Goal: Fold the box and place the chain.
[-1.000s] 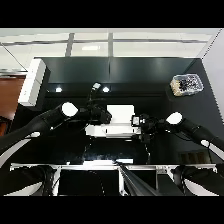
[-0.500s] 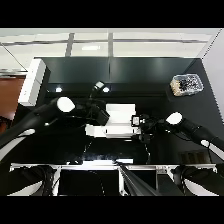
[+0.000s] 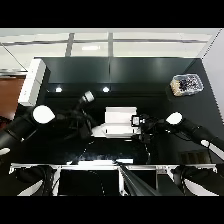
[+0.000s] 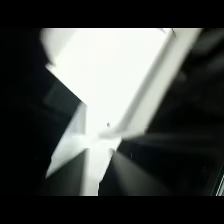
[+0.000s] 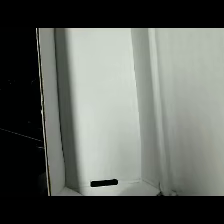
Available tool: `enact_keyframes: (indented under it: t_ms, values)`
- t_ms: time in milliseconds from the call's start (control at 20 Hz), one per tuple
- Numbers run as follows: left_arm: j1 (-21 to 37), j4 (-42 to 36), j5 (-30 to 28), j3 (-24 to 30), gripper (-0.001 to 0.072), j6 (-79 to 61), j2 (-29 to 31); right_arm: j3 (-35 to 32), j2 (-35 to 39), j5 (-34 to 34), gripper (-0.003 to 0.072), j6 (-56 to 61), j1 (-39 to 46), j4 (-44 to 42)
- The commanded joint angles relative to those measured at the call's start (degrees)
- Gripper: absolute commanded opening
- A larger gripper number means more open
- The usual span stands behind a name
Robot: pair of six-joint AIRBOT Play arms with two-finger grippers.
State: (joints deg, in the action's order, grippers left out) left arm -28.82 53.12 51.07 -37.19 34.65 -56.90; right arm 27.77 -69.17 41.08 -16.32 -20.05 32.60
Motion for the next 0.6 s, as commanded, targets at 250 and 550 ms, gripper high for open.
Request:
enact_keyframes:
  t_ms: [250,550]
  values:
    - [-3.69,5.57,-5.16,-0.22,0.0709,-20.96,-9.94,0.00,-0.02,0.26,0.0425,0.00,-0.07,0.00]
    - [-4.37,-1.40,-7.39,-1.92,0.0695,-24.33,-14.62,0.00,-0.02,0.26,0.0425,0.04,-0.07,0.00]
